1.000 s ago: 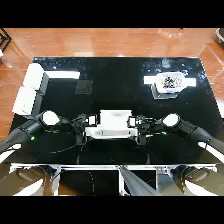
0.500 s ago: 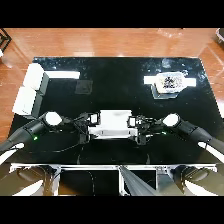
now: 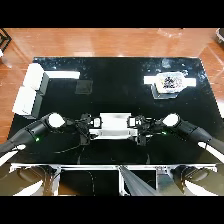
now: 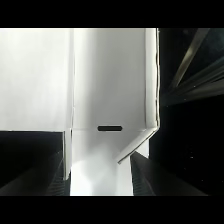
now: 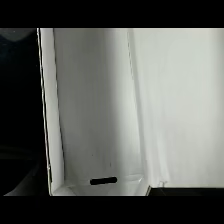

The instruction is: Fold the box and place the chain.

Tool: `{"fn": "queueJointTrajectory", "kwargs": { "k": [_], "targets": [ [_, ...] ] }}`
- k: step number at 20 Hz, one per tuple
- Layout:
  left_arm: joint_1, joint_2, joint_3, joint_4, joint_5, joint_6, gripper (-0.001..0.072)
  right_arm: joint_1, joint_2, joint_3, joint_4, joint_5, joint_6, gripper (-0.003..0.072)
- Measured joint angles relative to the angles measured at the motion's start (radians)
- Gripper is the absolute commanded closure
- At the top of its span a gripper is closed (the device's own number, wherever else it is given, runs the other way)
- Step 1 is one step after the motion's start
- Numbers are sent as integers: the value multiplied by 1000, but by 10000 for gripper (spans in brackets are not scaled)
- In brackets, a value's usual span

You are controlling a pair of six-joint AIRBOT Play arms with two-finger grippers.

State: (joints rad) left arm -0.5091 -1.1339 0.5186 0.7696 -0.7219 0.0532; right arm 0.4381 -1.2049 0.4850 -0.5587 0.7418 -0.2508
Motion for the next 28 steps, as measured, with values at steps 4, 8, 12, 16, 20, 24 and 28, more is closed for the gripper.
{"fn": "queueJointTrajectory", "kwargs": {
  "k": [4,8,12,16,20,24,28],
  "targets": [
    [-1,0,8,-4,-1,-25,225,0,0,0,1,-1,1,228],
    [-1,0,18,-11,-22,-50,225,0,0,0,0,-1,0,228],
    [-1,0,21,-3,-39,-72,224,0,0,0,0,0,0,228],
    [-1,0,21,41,-41,-95,225,0,0,0,0,0,0,228],
    [-1,-4,21,66,-36,-106,224,0,0,0,0,-1,0,228],
    [-1,-11,20,74,-25,-113,225,0,0,0,1,-2,2,228],
    [-1,-14,20,68,-22,-118,226,0,0,0,1,-2,1,228]
  ]
}}
